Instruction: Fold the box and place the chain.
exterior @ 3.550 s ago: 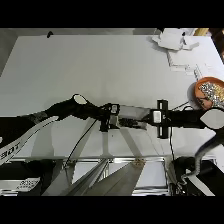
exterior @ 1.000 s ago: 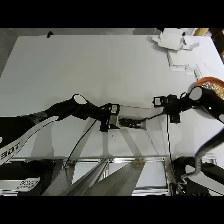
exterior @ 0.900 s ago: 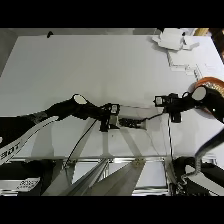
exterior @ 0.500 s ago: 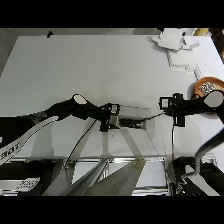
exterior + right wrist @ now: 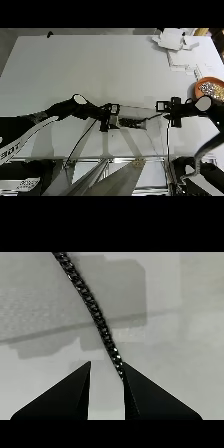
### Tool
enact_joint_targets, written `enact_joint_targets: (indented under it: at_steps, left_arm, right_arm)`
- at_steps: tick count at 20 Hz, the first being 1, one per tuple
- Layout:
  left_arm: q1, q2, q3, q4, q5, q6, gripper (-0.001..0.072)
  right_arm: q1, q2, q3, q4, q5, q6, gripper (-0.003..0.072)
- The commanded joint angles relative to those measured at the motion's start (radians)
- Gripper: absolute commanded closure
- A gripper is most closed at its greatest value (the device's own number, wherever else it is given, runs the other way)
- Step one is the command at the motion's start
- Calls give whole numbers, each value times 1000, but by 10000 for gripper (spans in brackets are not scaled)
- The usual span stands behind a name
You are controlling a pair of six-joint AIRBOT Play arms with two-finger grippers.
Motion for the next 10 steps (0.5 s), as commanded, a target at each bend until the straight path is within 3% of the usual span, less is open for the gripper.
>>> enact_joint_targets:
  at_steps: [1, 8, 10]
  left_arm:
    - [0, 0, 0, 0, 0, 0, 437]
    - [0, 0, 0, 0, 0, 0, 437]
    - [0, 0, 0, 0, 0, 0, 437]
  right_arm:
    - [0, -77, -3, -4, -68, -55, 456]
    - [0, -128, -3, 43, -90, -130, 468]
    - [0, -133, -3, 48, -85, -130, 605]
